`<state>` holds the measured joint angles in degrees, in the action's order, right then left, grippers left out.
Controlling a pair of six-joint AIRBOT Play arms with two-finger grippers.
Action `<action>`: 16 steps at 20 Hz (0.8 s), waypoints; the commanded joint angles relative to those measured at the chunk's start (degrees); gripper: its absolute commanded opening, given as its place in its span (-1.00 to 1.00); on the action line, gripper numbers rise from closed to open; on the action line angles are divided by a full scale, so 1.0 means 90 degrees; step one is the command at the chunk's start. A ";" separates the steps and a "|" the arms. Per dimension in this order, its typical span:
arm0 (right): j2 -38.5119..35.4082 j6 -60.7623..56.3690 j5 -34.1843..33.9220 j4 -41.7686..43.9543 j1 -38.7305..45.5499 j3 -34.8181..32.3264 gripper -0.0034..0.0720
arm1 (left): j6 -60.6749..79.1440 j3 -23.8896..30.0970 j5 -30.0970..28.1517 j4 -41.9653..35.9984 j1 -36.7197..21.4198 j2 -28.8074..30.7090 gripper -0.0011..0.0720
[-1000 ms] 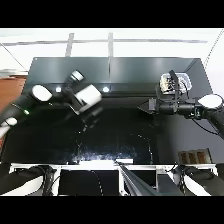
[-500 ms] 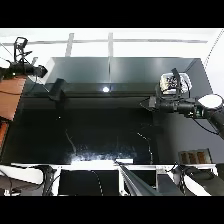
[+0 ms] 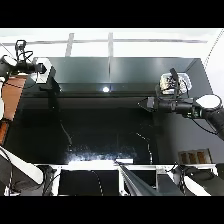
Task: Fold the box and place the chain.
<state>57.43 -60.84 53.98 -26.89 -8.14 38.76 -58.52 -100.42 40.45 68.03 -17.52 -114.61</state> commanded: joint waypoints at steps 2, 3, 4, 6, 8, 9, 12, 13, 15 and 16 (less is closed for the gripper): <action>-0.0005 -0.0002 0.0141 0.0005 -0.0019 0.0002 -0.85 | -0.0146 -0.0665 0.0942 0.0209 0.0015 -0.0022 0.98; -0.0005 -0.0002 0.0172 0.0005 -0.0019 0.0002 -0.85 | -0.0146 -0.0988 0.1338 0.0228 0.0015 0.0027 0.98; -0.0007 0.0000 0.0168 0.0012 -0.0019 0.0005 -0.85 | -0.0180 -0.1372 0.1756 0.0226 0.0012 0.0070 0.98; -0.0010 0.0000 0.0143 0.0002 -0.0007 0.0085 -0.85 | -0.0257 -0.2305 0.2834 0.0221 0.0012 0.0158 0.98; -0.0015 0.0000 0.0316 -0.0029 0.0080 0.0393 -0.85 | -0.0576 -0.2484 0.3305 0.0223 0.0012 0.0566 0.98; -0.0017 0.0000 0.0505 -0.0041 0.0160 0.0617 -0.85 | -0.0721 -0.2322 0.3461 0.0223 0.0010 0.0918 0.97; -0.0153 -0.0046 0.1073 -0.0590 0.0476 0.1528 -0.85 | -0.1421 -0.1753 0.3988 0.0219 0.0000 0.1899 0.17; -0.0226 -0.0279 0.1275 -0.1292 0.0568 0.1889 -0.85 | -0.1547 -0.1678 0.4556 0.0095 0.0002 0.2140 -0.75; -0.0347 -0.1693 0.1909 -0.3650 0.0726 0.2589 -0.85 | -0.1547 -0.1651 0.5571 -0.0418 0.0083 0.2380 -0.90; -0.0474 -0.2424 0.2091 -0.4682 0.0794 0.2773 -0.85 | -0.1940 -0.1549 0.5795 -0.0466 0.0180 0.2523 -0.91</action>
<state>54.96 -68.45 66.24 -45.19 -2.90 56.95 -70.52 -115.81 81.34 67.29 -16.91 -96.25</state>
